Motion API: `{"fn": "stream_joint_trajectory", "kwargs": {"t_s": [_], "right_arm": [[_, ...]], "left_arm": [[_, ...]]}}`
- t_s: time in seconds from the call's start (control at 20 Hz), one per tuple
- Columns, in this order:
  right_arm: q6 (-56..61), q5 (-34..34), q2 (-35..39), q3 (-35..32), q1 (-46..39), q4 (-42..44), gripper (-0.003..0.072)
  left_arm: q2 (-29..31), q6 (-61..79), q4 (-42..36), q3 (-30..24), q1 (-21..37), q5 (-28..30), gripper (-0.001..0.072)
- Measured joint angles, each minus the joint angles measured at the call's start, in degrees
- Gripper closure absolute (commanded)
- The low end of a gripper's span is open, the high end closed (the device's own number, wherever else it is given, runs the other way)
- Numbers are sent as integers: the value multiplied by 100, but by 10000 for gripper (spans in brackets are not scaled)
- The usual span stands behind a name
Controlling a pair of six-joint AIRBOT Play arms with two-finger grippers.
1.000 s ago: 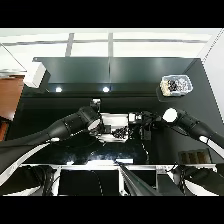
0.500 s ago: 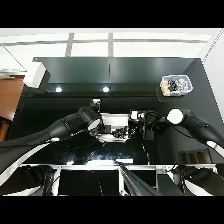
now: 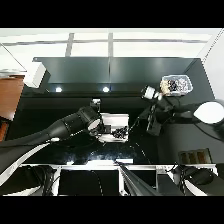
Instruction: Fold the box and place the chain.
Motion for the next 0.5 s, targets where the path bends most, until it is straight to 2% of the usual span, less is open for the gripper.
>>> {"fn": "stream_joint_trajectory", "kwargs": {"t_s": [0.2,0.4,0.5], "right_arm": [[490,203,83,570,37,1082,652],[973,232,-157,688,282,1307,635],[1128,243,-352,645,354,1226,128]], "left_arm": [[0,0,-9,0,0,4,679],[0,0,-20,-2,0,4,679],[0,0,-28,0,0,4,679]]}}
